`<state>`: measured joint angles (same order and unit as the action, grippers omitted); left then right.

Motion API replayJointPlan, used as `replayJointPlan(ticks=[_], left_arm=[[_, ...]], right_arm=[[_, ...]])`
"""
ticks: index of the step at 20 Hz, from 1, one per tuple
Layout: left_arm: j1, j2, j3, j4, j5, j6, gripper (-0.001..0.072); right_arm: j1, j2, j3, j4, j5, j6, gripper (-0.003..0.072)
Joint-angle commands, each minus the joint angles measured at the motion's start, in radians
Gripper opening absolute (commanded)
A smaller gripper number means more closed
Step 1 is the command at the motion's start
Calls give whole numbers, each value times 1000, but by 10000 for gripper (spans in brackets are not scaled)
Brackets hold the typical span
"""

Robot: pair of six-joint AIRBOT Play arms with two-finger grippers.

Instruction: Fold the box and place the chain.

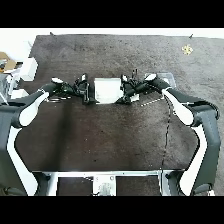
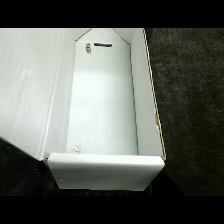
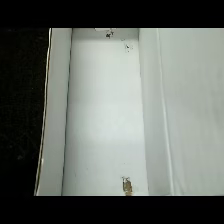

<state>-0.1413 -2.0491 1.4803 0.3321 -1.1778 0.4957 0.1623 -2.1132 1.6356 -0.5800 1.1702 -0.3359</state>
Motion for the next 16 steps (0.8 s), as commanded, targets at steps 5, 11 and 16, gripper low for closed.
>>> replayJointPlan(ticks=[5,11,16], left_arm=[[-9,-14,1,-10,22,10,670],[-52,-16,0,-11,81,8,671],[-52,-16,0,-11,78,2,671]], right_arm=[[1,0,0,0,1,0,447],[1,0,0,0,1,0,448],[1,0,0,0,1,0,447]])
